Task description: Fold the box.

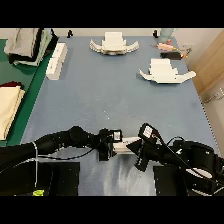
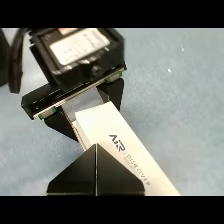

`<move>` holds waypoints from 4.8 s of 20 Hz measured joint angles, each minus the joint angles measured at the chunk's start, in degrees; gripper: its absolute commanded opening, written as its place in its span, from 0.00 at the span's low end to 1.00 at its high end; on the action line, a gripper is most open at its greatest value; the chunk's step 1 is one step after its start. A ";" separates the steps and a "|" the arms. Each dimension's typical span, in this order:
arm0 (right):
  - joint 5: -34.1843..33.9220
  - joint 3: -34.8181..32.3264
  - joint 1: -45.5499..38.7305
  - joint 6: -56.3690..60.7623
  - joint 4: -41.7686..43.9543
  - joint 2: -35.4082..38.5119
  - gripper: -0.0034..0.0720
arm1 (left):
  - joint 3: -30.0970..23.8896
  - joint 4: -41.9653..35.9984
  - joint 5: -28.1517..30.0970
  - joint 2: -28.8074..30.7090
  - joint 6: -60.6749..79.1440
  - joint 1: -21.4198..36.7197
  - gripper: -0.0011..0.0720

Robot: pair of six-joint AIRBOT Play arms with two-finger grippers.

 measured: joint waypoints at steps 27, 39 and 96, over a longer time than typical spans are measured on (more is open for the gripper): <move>-7.74 -6.80 0.00 9.79 2.91 -4.61 0.05 | 0.00 0.02 -0.02 -0.04 0.00 -0.02 0.45; -6.84 -7.69 0.00 9.79 4.24 -3.67 0.05 | 0.00 0.02 -0.02 -0.04 0.02 0.00 0.45; -18.56 -10.38 1.79 9.92 -1.51 -4.74 0.05 | 0.00 0.02 -0.07 -0.02 0.02 0.00 0.45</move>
